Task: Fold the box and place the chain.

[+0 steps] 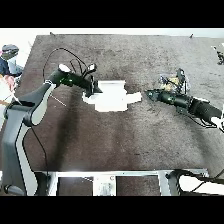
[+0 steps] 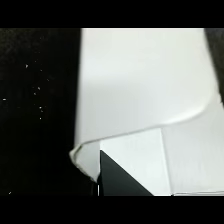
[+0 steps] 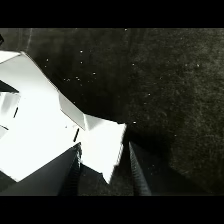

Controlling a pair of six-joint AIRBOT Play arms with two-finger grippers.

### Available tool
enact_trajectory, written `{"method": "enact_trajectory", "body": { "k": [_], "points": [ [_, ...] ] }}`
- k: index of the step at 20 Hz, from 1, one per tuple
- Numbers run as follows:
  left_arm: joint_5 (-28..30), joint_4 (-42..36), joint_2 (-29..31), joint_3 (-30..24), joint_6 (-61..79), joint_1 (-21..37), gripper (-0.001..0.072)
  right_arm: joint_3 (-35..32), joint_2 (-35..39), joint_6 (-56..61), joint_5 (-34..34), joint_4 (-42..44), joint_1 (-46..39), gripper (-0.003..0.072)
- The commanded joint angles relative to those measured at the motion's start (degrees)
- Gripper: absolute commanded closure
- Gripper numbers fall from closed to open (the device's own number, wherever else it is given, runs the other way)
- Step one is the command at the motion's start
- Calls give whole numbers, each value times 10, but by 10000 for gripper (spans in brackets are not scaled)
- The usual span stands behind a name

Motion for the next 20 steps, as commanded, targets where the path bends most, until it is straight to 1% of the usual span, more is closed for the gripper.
{"method": "enact_trajectory", "body": {
  "k": [1,5,8,10,11,12,18,19,20],
  "points": [
    [18,16,0,0,15,-8,698,0,0,-1,0,-7,0,328],
    [23,16,0,0,9,-8,697,0,0,-20,0,-23,0,328],
    [18,16,0,0,9,-8,697,2,1,-94,7,-25,14,326],
    [10,16,0,0,9,-8,697,21,0,-97,7,-76,40,311],
    [9,16,0,0,9,-8,697,31,0,-97,7,-106,55,228],
    [10,15,0,0,9,-8,697,42,0,-97,4,-133,73,191],
    [11,15,0,0,9,-8,697,55,-1,-166,-10,-241,161,189],
    [11,15,0,0,9,-8,698,55,-1,-170,-19,-261,174,108],
    [11,15,0,0,9,-8,698,55,-1,-170,-32,-289,189,5]
  ]
}}
